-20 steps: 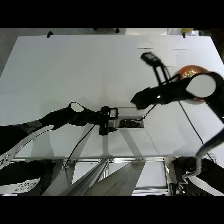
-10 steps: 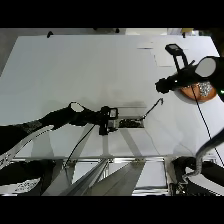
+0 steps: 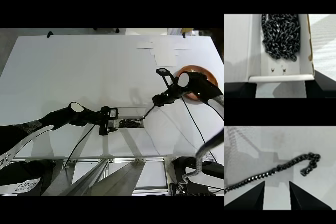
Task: Fold the box and place the chain.
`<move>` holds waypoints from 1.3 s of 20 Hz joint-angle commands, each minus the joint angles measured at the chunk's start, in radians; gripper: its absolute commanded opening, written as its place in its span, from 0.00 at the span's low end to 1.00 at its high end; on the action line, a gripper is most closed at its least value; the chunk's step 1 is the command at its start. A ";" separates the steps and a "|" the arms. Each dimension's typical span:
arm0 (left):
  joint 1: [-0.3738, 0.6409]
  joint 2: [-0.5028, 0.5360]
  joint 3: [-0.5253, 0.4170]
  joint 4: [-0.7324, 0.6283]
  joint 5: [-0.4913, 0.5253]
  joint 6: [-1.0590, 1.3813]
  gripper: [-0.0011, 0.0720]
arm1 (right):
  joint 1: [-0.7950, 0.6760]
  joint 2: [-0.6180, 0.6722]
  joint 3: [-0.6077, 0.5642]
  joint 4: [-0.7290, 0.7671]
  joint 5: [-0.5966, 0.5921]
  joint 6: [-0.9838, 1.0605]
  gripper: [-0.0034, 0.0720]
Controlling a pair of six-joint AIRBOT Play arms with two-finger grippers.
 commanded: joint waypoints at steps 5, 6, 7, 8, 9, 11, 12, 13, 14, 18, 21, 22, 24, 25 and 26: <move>0.000 0.000 0.001 0.000 0.000 0.000 0.30 | 0.069 -0.064 -0.020 -0.074 -0.037 0.061 0.43; 0.000 0.000 0.001 0.000 0.000 0.000 0.30 | 0.069 -0.068 -0.020 -0.092 -0.032 0.080 0.41; 0.000 0.000 0.001 0.000 0.000 0.000 0.30 | 0.069 -0.068 -0.020 -0.101 -0.031 0.082 0.36; 0.000 0.000 0.001 0.000 0.000 0.000 0.30 | 0.069 -0.068 -0.020 -0.102 -0.031 0.082 0.30; 0.000 0.000 0.001 0.000 0.000 0.000 0.30 | 0.070 -0.068 -0.020 -0.102 -0.031 0.082 0.25; 0.000 0.000 0.001 0.000 0.000 0.000 0.30 | 0.070 -0.068 -0.020 -0.101 -0.031 0.081 0.11; 0.000 0.000 0.001 0.000 0.000 0.000 0.30 | 0.070 -0.066 -0.020 -0.101 -0.028 0.077 0.07; 0.000 0.000 0.001 0.000 0.000 0.000 0.30 | 0.070 -0.056 -0.020 -0.101 -0.017 0.077 0.07; 0.000 0.000 0.001 0.000 0.000 0.000 0.30 | 0.070 -0.036 -0.020 -0.101 -0.005 0.073 0.07; 0.000 0.000 0.001 0.000 0.000 0.000 0.30 | 0.070 0.143 -0.020 -0.095 0.089 0.071 0.07; 0.000 0.000 0.001 0.000 0.000 0.000 0.30 | 0.070 0.315 -0.020 -0.045 0.184 0.070 0.07; 0.000 0.000 0.001 0.000 0.000 0.000 0.30 | 0.070 0.368 -0.020 -0.017 0.208 0.061 0.07; 0.000 0.000 0.001 0.000 0.000 0.000 0.30 | 0.070 0.474 -0.020 0.061 0.253 0.028 0.07; 0.000 0.000 0.001 0.000 0.000 0.000 0.30 | 0.070 0.525 -0.020 0.110 0.271 0.015 0.07; 0.000 0.000 0.001 0.000 0.000 0.000 0.30 | 0.070 0.567 -0.020 0.155 0.283 0.013 0.07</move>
